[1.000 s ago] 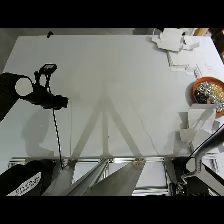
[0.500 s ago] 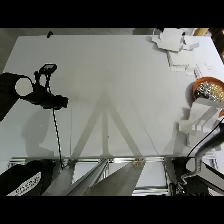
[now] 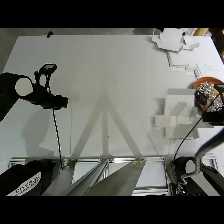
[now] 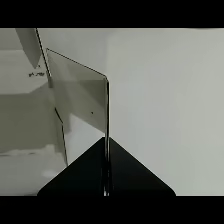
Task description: Fold the box and place the chain.
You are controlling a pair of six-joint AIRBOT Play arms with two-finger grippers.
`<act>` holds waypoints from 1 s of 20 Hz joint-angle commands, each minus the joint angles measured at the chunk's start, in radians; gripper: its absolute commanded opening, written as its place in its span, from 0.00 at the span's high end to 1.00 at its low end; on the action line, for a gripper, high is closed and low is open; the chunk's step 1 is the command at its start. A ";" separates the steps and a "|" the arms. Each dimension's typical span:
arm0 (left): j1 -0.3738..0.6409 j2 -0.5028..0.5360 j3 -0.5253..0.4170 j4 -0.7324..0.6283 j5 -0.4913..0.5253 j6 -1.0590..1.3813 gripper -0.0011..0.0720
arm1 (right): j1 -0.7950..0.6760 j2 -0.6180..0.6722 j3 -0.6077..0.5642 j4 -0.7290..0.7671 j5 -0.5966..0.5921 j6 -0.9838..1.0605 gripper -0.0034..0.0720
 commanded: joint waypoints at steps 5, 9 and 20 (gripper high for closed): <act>0.000 0.000 0.000 0.000 0.000 0.000 0.75 | 0.323 0.267 -0.146 0.393 -0.062 0.039 0.93; -0.001 0.000 0.000 0.000 0.000 0.000 0.75 | 0.451 0.350 -0.270 0.399 -0.127 0.119 0.93; -0.001 0.000 0.000 -0.007 0.067 0.000 0.75 | 0.546 0.351 -0.308 0.428 -0.233 0.139 0.92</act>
